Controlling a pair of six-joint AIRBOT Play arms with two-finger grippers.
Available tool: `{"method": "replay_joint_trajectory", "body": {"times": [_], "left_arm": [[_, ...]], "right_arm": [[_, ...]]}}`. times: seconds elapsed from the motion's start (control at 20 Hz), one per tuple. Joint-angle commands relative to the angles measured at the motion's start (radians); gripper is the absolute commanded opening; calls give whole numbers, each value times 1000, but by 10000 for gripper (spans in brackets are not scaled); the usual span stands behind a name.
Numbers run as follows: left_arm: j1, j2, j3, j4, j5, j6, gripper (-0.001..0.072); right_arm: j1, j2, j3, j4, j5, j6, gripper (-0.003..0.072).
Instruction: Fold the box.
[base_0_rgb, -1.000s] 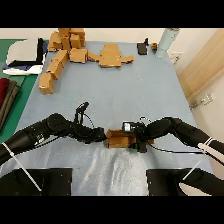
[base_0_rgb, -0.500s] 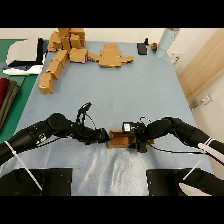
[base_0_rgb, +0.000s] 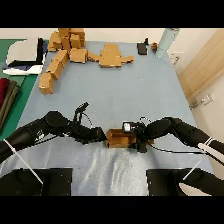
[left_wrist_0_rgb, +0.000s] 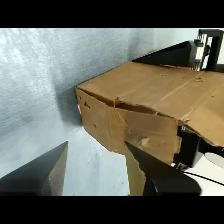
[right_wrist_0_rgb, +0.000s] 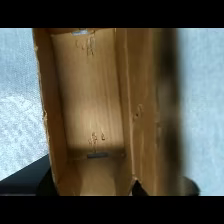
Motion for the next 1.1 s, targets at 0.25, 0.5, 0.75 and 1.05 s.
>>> {"method": "replay_joint_trajectory", "body": {"times": [0.25,0.5,0.75,1.05], "left_arm": [[43,2,6,-40,-41,77,541],[48,1,6,-68,60,95,542],[27,1,6,-139,60,157,542],[-43,1,6,-143,62,163,541]], "right_arm": [[0,0,0,0,0,0,438],[0,0,0,0,0,0,438],[0,0,0,0,0,0,438],[0,0,0,0,0,0,438]]}}
